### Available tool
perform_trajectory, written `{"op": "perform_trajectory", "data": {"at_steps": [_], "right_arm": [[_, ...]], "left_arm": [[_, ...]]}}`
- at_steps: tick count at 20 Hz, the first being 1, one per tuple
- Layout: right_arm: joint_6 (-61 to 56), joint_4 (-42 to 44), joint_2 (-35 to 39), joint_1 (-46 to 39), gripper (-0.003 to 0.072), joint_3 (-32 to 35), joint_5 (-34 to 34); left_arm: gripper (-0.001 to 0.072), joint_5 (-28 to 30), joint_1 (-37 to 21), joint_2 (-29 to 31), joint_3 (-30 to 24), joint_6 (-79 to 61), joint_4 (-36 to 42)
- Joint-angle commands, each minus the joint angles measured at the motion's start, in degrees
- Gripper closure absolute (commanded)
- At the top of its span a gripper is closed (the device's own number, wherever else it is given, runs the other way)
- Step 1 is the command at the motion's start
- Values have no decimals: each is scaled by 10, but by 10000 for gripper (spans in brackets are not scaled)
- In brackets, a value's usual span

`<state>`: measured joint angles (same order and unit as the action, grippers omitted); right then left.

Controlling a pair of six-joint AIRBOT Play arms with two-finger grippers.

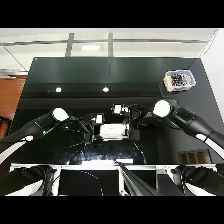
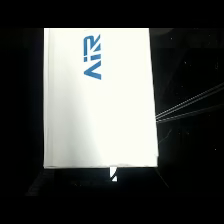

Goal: Fold the box and place the chain.

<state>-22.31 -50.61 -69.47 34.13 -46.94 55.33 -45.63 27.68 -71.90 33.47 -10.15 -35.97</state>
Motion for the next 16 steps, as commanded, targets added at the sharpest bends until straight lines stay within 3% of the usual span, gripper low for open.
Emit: {"op": "perform_trajectory", "data": {"at_steps": [1,6,11,16], "right_arm": [[-7,-24,0,15,198,0,-12],[-44,-19,3,17,198,-1,-9],[-103,-16,52,8,197,-1,19],[-279,18,102,-42,220,-1,65]], "left_arm": [[492,0,0,0,0,-1,0],[492,0,0,0,0,-1,0],[492,0,0,0,0,-1,0],[492,0,0,0,0,-1,0]]}}
